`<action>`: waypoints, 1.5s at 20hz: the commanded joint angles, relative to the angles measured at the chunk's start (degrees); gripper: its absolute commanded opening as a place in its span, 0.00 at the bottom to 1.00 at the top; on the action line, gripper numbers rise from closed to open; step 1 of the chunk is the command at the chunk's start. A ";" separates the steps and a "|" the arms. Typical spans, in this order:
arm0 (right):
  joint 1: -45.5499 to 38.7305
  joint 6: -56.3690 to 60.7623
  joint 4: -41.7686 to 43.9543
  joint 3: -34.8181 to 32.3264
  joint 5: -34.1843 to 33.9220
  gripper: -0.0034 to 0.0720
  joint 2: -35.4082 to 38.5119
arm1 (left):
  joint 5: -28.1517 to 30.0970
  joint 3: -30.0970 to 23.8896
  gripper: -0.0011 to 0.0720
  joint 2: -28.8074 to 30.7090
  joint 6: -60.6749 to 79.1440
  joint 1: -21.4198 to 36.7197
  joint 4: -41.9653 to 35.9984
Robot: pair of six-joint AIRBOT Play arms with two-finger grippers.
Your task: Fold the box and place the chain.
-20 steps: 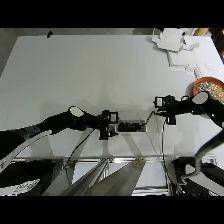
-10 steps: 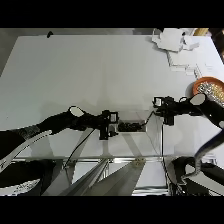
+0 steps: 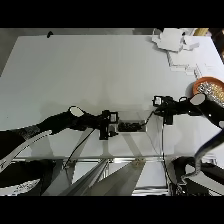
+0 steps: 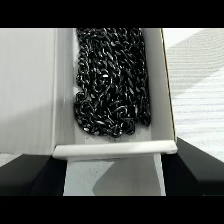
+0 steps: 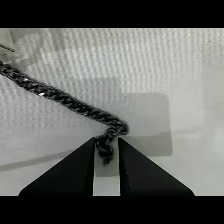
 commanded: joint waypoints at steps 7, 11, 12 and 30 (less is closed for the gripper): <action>0.00 0.57 -0.11 -0.02 3.76 0.08 6.69 | 0.02 -0.02 0.39 0.04 0.02 0.02 0.02; 0.02 3.37 2.60 -0.02 10.86 0.08 20.06 | 0.00 -0.02 0.39 0.04 0.02 0.02 0.02; 0.02 3.67 4.31 -0.02 13.53 0.08 23.02 | 0.04 -0.02 0.39 0.04 0.02 0.02 0.02; 14.12 4.74 28.02 -0.02 20.28 0.08 28.11 | 0.02 -0.02 0.39 0.04 0.00 0.02 0.02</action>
